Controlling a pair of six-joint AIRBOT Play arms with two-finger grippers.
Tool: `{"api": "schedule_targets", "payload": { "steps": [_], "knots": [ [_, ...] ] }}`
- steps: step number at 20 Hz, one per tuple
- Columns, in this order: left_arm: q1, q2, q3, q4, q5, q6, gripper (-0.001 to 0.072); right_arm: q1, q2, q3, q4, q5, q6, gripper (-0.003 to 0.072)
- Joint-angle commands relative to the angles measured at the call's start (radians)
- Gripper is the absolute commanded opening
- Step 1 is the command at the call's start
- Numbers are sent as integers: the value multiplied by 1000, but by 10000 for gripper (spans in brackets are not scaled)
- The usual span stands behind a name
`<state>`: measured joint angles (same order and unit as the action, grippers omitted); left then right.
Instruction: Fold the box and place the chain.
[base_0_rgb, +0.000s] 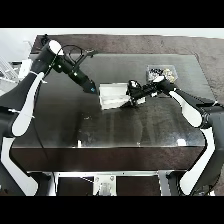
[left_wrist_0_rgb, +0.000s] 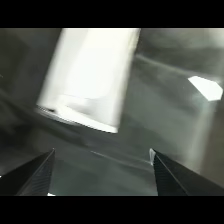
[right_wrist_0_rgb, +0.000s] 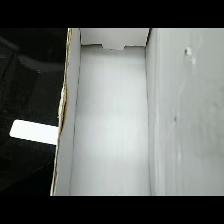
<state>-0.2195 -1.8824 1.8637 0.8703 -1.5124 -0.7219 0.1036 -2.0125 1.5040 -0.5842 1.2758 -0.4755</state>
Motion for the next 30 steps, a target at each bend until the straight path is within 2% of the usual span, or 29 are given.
{"api": "schedule_targets", "payload": {
  "steps": [1,2,4,5,7,11,15,22,30],
  "knots": [
    [10,6,-162,-13,306,464,720,1,0,0,0,0,0,497],
    [10,5,-211,-14,388,485,720,1,0,0,0,0,0,497],
    [10,5,-288,-23,474,486,720,1,0,0,0,0,0,497],
    [10,5,-315,-49,487,483,704,1,0,0,0,0,0,497],
    [10,4,-367,-114,509,514,720,1,0,0,0,0,0,497],
    [10,3,-452,-278,576,815,720,1,0,0,0,0,0,497],
    [10,-22,-463,-354,537,889,720,1,0,0,0,0,0,497],
    [39,-24,-463,-362,405,958,720,1,0,0,0,0,0,497],
    [40,-24,-463,-383,355,996,720,1,0,0,0,0,0,497]
  ]
}}
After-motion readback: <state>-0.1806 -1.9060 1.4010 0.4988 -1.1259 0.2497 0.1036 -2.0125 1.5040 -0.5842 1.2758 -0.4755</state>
